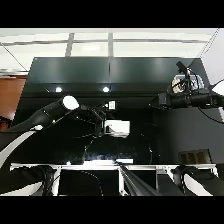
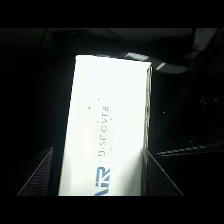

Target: Fold the box and place the chain.

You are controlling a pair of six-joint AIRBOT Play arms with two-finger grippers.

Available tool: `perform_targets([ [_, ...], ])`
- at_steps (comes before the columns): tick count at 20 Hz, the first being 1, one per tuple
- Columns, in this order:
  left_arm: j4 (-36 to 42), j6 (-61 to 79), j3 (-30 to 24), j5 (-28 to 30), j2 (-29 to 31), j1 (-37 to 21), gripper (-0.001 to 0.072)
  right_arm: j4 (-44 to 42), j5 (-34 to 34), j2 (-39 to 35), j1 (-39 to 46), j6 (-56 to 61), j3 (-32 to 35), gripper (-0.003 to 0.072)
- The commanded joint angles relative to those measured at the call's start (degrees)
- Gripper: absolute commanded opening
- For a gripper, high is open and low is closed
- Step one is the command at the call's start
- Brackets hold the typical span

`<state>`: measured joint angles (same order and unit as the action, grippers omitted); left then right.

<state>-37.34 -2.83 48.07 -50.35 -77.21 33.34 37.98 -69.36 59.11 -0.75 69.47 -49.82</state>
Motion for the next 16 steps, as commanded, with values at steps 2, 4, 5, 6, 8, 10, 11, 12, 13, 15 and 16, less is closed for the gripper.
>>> perform_targets([
  [2, -1.68, -2.01, 0.55, -0.96, -1.14, 0.37, 0.0712, 0.92, 0.57, -0.04, 0.04, 0.0, -0.04, 0.0016],
  [4, -1.92, -2.1, 0.55, -1.05, -1.44, 0.92, 0.0712, 1.36, 0.55, -0.04, 0.04, 0.0, -0.04, 0.0016],
  [5, -2.51, -2.08, 0.55, -0.72, -1.64, 1.36, 0.0713, 1.33, 0.57, -0.04, 0.04, 0.0, -0.04, 0.0016],
  [6, -3.5, -2.08, 0.55, -0.26, -1.88, 1.73, 0.0713, 1.33, 0.57, -0.04, 0.04, 0.0, -0.04, 0.0016],
  [8, -5.77, -2.1, 0.5, 1.33, -2.8, 2.97, 0.0714, 1.33, 0.59, -0.04, 0.04, 0.0, -0.04, 0.0016],
  [10, -7.63, -2.14, 0.39, 4.74, -4.13, 4.46, 0.0715, 1.33, 0.66, -0.04, 0.04, 0.0, -0.04, 0.0016],
  [11, -9.07, -2.19, 0.39, 6.49, -4.83, 5.29, 0.0715, 1.33, 0.76, -0.04, 0.04, 0.0, -0.04, 0.0016],
  [12, -10.47, -3.21, 0.39, 7.82, -5.2, 5.95, 0.0713, 1.33, 0.94, -0.04, 0.04, 0.0, -0.04, 0.0016],
  [13, -12.24, -4.92, 0.39, 8.59, -5.31, 6.54, 0.0708, 1.31, 1.07, -0.04, 0.04, 0.02, -0.04, 0.0016],
  [15, -14.27, -7.13, 0.46, 6.45, -4.98, 6.45, 0.0458, 1.33, 1.66, -0.04, 0.04, 0.02, -0.04, 0.0016],
  [16, -16.06, -8.98, 0.46, 5.25, -4.37, 6.03, 0.0354, 1.33, 1.99, -0.04, 0.04, 0.02, -0.04, 0.0016],
])
